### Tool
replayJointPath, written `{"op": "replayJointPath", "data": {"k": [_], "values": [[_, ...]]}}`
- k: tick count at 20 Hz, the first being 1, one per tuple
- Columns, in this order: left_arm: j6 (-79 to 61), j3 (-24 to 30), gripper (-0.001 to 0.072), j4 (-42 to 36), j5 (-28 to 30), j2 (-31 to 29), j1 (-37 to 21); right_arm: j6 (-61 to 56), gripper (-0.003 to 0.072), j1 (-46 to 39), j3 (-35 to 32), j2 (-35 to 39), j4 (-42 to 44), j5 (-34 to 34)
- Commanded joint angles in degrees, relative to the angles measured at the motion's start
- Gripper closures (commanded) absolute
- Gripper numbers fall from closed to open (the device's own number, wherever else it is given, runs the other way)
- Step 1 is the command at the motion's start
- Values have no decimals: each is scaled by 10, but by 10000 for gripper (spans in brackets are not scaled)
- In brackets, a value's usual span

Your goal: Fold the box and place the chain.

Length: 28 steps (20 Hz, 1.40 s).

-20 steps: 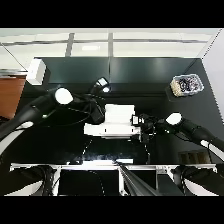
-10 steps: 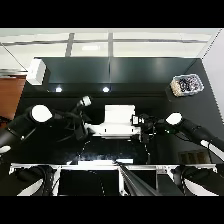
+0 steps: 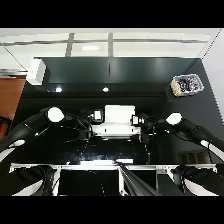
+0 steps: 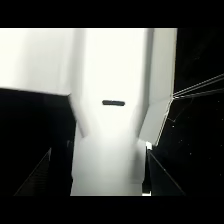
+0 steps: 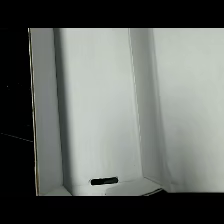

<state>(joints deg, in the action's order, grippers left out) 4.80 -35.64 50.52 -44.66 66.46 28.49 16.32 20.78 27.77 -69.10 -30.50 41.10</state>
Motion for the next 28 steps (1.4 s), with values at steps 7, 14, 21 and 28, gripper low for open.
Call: {"op": "replayJointPath", "data": {"k": [7, 14, 21, 28], "values": [[-29, -7, 385, -36, 40, 35, 35, 0, 457, 0, 0, 0, 0, 0], [-29, -7, 436, -121, 35, 38, 35, 0, 457, 0, 0, 0, 0, 0], [-30, -6, 436, -197, 38, 64, 40, 0, 457, 0, 0, 0, 0, 0], [-31, -6, 436, -197, 38, 85, 56, 0, 457, 0, 0, 0, 0, 0]]}}
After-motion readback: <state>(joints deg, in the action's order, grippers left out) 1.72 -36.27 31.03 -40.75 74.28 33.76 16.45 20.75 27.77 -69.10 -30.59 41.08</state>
